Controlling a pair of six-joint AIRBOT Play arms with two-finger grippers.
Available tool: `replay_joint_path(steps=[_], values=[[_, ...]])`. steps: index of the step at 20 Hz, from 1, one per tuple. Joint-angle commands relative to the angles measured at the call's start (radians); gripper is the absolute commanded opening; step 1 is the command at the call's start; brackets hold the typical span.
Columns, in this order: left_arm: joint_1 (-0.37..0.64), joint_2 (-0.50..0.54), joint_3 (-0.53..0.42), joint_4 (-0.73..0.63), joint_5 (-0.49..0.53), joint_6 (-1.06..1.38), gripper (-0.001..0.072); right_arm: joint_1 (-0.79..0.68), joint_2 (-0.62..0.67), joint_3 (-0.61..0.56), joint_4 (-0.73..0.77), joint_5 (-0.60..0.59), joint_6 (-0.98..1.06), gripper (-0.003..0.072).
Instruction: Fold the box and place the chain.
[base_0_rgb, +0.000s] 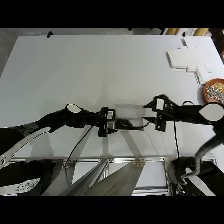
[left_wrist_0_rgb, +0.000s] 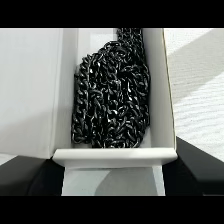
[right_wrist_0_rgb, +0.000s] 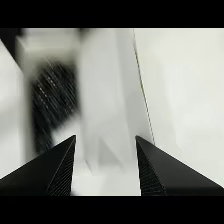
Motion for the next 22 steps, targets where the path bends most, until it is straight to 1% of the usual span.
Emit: replay_joint_path(steps=[1,5,7,9,11,14,18,19,20,21,22], values=[[0.000,0.000,0.001,0.000,0.000,0.000,0.0029,-0.142,0.016,0.000,-0.206,0.030,-0.003,0.0394],[0.000,0.000,0.001,0.000,0.001,0.000,0.0029,-0.145,-0.009,-0.042,-0.206,-0.003,-0.013,0.0394],[0.000,0.000,0.001,0.000,0.000,0.000,0.0029,-0.142,-0.043,-0.076,-0.206,-0.002,-0.065,0.0392],[0.000,0.000,0.001,0.000,0.000,0.000,0.0029,-0.110,-0.081,-0.100,-0.206,-0.005,-0.125,0.0376],[0.000,0.000,0.001,0.000,0.000,0.000,0.0029,-0.065,-0.131,-0.111,-0.206,-0.006,-0.174,0.0310],[0.000,0.000,0.001,0.000,0.000,0.000,0.0029,-0.001,-0.212,-0.111,-0.202,-0.060,-0.177,0.0310],[0.000,0.000,0.001,0.000,0.000,0.000,0.0029,0.050,-0.305,-0.111,-0.175,-0.103,-0.188,0.0310],[0.000,0.000,0.001,0.000,0.000,0.000,0.0029,0.052,-0.319,-0.111,-0.171,-0.111,-0.188,0.0267],[0.000,0.000,0.001,0.000,0.000,0.000,0.0029,0.052,-0.321,-0.111,-0.167,-0.111,-0.185,0.0125],[0.000,0.000,0.001,0.000,0.000,0.000,0.0029,0.052,-0.315,-0.111,-0.164,-0.105,-0.171,0.0014],[0.000,0.000,0.001,0.000,0.000,0.000,0.0029,0.052,-0.296,-0.111,-0.166,-0.103,-0.130,0.0016]])
